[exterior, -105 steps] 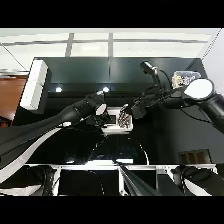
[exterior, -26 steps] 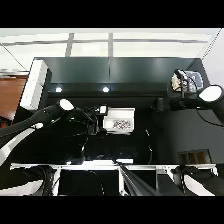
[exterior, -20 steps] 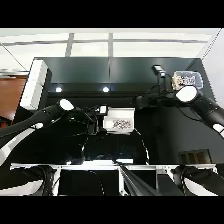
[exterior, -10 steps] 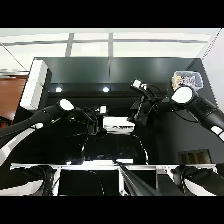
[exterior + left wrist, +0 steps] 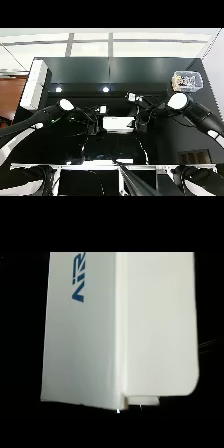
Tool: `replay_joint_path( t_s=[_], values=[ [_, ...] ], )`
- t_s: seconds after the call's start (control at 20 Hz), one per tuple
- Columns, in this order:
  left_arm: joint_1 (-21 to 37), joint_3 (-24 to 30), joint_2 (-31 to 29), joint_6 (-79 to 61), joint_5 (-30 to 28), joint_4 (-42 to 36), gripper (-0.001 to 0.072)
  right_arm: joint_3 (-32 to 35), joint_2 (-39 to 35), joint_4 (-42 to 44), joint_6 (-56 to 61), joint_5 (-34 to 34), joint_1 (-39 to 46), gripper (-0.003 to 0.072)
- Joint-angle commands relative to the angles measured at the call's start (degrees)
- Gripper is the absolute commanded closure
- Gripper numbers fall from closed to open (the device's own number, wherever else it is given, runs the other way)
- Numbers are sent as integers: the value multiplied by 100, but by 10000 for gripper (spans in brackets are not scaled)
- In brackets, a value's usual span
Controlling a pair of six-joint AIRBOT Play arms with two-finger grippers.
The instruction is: Fold the box and place the chain.
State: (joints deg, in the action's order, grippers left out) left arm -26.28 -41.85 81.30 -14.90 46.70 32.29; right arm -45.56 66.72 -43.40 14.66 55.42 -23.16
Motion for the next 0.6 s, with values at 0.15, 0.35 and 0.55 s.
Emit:
replay_joint_path(
  t_s=[0.15, 0.35, 0.55],
  values=[
    [-4, -2, 0, -13, 0, 2, 309, 33, -2, 31, -118, -103, -57, 393],
    [-4, -2, 0, -13, 0, 2, 308, 35, -2, 24, -94, -76, -57, 394],
    [-2, -2, 0, -13, -13, 2, 309, 42, 59, 20, -4, -76, -57, 395]
  ],
)
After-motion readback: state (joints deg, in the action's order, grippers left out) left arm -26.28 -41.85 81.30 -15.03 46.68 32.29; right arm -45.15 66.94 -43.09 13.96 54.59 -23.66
